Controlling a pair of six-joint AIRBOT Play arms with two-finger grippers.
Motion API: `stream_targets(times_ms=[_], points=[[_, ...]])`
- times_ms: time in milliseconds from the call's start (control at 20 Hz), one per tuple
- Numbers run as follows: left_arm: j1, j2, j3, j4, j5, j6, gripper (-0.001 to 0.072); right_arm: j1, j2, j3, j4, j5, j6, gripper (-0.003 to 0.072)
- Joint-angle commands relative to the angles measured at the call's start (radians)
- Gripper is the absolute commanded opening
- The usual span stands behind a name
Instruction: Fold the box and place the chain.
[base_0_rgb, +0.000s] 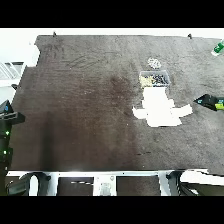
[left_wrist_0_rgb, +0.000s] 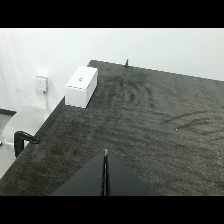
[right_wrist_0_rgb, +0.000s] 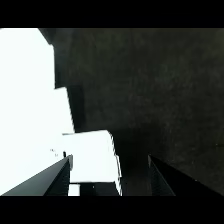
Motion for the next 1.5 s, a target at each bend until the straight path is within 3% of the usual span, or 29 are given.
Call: stream_targets(times_ms=[0, 250, 600, 650, 800, 1000, 1100, 1300, 1450], points=[[0.000, 0.000, 0.000, 0.000, -0.002, 0.000, 0.0021, 0.027, -0.069, 0.014, -0.031, 0.046, -0.002, 0.0546], [0.000, 0.000, 0.000, 0.000, -0.002, 0.000, 0.0021, 0.084, -0.141, 0.042, -0.054, 0.060, -0.038, 0.0545], [0.000, 0.000, 0.000, 0.000, -0.002, 0.000, 0.0020, 0.128, -0.292, 0.156, -0.124, 0.205, -0.012, 0.0534], [0.000, 0.000, 0.000, 0.000, -0.002, 0.000, 0.0021, 0.132, -0.302, 0.157, -0.124, 0.216, -0.017, 0.0492], [0.000, 0.000, 0.000, 0.000, -0.002, 0.000, 0.0021, 0.133, -0.306, 0.157, -0.068, 0.256, -0.101, 0.0259], [0.000, 0.000, 0.000, 0.000, -0.002, 0.000, 0.0021, 0.133, -0.316, 0.153, -0.026, 0.284, -0.103, 0.0253], [0.000, 0.000, 0.000, 0.000, -0.003, 0.000, 0.0021, 0.133, -0.317, 0.150, -0.016, 0.325, -0.103, 0.0032], [0.000, 0.000, 0.000, 0.000, -0.002, 0.000, 0.0021, 0.134, -0.300, 0.127, 0.080, 0.389, -0.111, 0.0016], [0.000, 0.000, 0.000, 0.000, -0.003, 0.000, 0.0021, 0.150, -0.224, 0.006, 0.213, 0.354, -0.135, 0.0016]])
